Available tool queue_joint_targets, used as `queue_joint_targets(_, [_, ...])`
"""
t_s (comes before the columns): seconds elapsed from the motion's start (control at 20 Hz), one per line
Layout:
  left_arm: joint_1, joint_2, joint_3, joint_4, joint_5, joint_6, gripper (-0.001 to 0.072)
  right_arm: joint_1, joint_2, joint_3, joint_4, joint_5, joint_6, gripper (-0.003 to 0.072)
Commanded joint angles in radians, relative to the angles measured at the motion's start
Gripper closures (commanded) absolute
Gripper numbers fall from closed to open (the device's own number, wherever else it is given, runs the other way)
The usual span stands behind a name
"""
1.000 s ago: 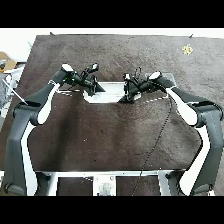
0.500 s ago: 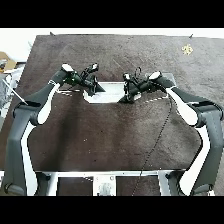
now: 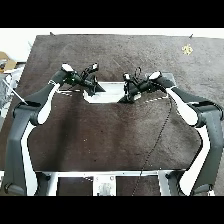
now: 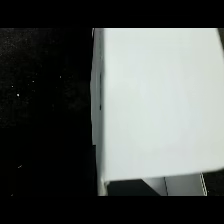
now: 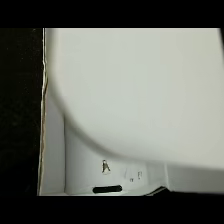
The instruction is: Fold the box and place the chain.
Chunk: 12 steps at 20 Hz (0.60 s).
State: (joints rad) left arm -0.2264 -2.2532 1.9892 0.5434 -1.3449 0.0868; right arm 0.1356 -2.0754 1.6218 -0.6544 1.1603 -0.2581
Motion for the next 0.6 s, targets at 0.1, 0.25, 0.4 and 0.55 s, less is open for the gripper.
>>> queue_joint_targets(0.1, [0.0, 0.0, 0.001, -0.009, -0.001, 0.0, 0.0699, -0.001, -0.001, 0.0, 0.0, -0.001, 0.0, 0.0177])
queue_joint_targets(0.25, [0.0, 0.0, 0.001, -0.01, 0.0, 0.0, 0.0699, -0.001, -0.001, 0.0, 0.0, -0.001, 0.0, 0.0177])
queue_joint_targets(0.4, [0.0, 0.0, 0.001, -0.009, 0.005, 0.0, 0.0697, -0.001, -0.001, 0.0, 0.0, -0.001, 0.0, 0.0178])
queue_joint_targets(0.55, [0.0, 0.002, 0.002, -0.013, 0.006, 0.0, 0.0367, -0.001, -0.001, 0.0, 0.0, -0.001, 0.0, 0.0177])
